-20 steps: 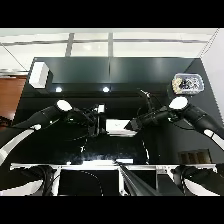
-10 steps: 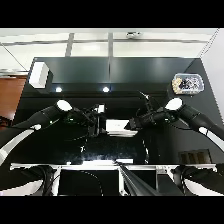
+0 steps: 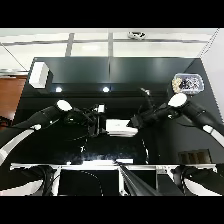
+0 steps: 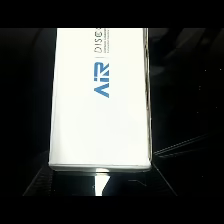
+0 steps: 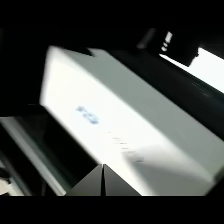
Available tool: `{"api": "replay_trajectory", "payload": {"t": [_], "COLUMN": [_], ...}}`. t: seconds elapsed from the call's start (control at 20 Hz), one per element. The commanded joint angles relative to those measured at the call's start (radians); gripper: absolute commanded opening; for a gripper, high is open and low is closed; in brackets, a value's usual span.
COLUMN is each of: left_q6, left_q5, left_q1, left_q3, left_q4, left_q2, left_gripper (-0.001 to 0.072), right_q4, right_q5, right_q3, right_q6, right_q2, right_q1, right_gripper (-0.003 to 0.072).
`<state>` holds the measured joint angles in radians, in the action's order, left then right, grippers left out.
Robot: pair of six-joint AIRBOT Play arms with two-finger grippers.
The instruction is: Fold the box and place the chain.
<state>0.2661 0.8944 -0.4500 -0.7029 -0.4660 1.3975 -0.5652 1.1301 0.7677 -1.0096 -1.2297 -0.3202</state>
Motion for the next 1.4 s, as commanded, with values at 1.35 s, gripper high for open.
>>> {"api": "replay_trajectory", "payload": {"t": [1.35], "left_q6": [-0.475], "left_q5": [-0.082], "left_q1": [-0.275], "left_q3": [-0.334], "left_q4": [-0.208], "left_q2": [0.113], "left_gripper": [0.071], "right_q4": [-0.356], "right_q5": [0.106], "right_q3": [0.08], "right_q6": [-0.046], "right_q2": [0.38], "right_q1": [0.472], "right_gripper": [0.0006]}}
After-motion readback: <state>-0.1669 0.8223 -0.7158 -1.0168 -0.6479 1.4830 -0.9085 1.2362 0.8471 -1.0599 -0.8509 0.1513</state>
